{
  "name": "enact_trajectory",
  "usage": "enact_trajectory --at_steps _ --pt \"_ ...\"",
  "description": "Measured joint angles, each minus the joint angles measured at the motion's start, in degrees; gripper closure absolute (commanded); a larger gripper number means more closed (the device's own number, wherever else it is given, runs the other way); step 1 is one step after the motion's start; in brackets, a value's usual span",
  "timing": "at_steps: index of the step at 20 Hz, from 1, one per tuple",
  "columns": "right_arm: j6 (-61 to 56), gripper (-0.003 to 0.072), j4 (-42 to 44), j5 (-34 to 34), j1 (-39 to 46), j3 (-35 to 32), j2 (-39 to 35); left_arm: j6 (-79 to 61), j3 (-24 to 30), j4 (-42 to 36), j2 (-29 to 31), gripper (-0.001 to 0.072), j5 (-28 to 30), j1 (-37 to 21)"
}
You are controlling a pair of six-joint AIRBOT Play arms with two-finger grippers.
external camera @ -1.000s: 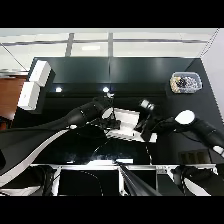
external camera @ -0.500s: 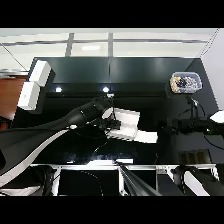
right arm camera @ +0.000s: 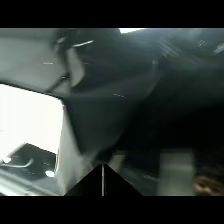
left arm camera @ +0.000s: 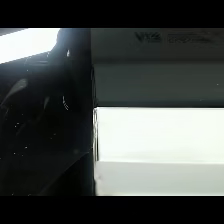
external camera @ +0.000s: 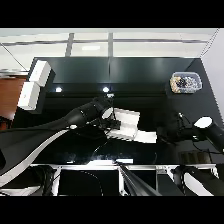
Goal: Fold the box and place the chain.
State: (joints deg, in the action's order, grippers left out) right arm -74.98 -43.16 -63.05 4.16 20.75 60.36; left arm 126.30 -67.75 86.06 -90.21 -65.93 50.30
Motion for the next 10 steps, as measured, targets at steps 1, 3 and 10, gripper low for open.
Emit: enact_trajectory --at_steps 1,3,10 --pt "1.8 0.0670 2.7 0.8 -1.2 -0.1 0.9 0.0 0.0 0.0 0.0 0.0682 -0.3 0.0" --pt "6.6 0.0669 8.0 1.3 -2.6 0.6 2.3 0.0 0.0 0.0 0.0 0.0682 -0.3 0.0" --pt "15.3 0.0228 14.3 -5.5 -5.0 6.4 3.7 0.0 0.0 0.0 0.0 0.0682 -0.6 0.0"
